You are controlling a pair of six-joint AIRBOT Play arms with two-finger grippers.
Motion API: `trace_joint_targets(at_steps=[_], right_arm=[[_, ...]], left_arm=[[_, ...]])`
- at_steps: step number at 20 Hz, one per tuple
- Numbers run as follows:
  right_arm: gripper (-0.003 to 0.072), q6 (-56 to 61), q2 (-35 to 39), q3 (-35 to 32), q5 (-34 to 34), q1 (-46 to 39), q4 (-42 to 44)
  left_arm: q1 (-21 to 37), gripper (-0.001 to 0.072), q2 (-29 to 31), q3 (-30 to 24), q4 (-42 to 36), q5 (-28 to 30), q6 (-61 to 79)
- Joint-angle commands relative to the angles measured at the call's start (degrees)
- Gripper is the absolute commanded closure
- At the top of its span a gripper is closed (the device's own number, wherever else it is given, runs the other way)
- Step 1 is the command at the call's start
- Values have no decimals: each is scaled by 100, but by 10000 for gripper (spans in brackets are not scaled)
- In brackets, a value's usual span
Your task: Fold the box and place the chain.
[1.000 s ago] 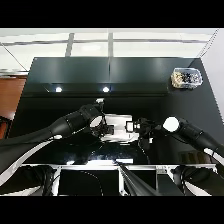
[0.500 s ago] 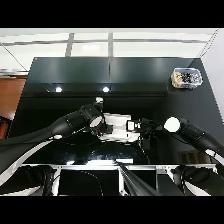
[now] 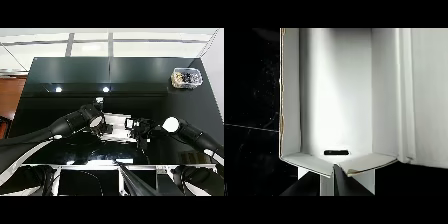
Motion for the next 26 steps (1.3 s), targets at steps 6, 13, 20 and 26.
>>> trace_joint_targets(at_steps=[6,13,20,26], right_arm=[[588,61,-33,2,-907,348,885],[589,125,-208,2,-774,348,1023],[251,155,-210,2,-719,345,1023],[632,175,-205,2,-739,343,997]], left_arm=[[2,686,-2,-2,-7,11,7],[4,686,-2,-2,-9,11,7],[4,686,-2,-2,-9,11,7],[4,686,-2,-2,-9,17,4]])
